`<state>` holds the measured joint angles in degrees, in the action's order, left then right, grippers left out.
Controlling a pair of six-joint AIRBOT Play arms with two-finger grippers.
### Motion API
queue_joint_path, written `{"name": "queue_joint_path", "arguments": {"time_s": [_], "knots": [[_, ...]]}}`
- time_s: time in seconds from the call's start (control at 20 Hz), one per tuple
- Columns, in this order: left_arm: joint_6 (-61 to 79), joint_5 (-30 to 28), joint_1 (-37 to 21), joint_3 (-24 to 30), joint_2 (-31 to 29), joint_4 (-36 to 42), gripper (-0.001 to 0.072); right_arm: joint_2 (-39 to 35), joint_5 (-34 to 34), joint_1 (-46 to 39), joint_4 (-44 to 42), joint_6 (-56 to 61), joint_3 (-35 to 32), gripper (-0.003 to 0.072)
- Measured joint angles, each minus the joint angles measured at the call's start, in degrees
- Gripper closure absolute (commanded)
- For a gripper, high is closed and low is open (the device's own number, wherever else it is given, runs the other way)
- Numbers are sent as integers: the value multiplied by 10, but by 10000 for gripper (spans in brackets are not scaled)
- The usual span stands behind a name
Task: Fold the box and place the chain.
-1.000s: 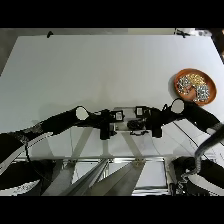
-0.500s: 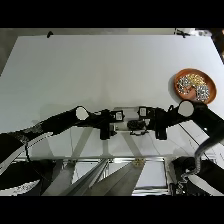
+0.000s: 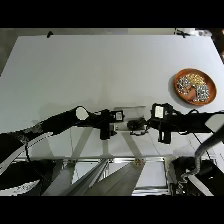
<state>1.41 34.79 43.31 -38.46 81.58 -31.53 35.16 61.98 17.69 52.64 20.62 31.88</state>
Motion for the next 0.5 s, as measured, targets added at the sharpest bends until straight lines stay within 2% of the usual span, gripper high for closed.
{"name": "queue_joint_path", "arguments": {"time_s": [0.2,0.5], "knots": [[0,0,0,0,0,0,219,-11,-45,0,-102,6,0,675],[0,0,0,0,0,0,219,91,-65,1,-136,48,0,674]]}}
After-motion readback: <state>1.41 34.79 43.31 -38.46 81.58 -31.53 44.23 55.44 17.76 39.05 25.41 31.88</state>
